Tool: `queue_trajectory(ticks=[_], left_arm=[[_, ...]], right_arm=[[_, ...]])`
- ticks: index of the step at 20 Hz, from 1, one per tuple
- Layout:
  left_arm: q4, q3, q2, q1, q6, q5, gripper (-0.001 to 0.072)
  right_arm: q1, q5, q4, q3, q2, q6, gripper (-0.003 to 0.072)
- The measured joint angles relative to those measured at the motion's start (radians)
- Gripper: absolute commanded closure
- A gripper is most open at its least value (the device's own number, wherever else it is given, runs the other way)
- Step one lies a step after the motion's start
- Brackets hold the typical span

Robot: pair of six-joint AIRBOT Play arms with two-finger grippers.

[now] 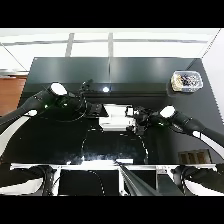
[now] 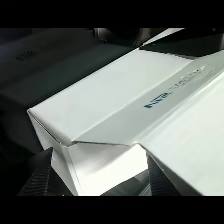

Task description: Fold the box and place the chain.

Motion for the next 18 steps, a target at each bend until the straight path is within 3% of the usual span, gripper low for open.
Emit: queue_trajectory(ticks=[10,18], left_arm=[[0.062,0.032,0.000,-0.045,-0.053,0.009,0.0039],[0.237,0.055,0.000,-0.112,-0.213,0.047,0.0039]], right_arm=[[0.000,0.000,0.000,0.000,0.000,0.000,0.0276],[0.000,0.000,0.000,0.000,0.000,0.000,0.0276]])
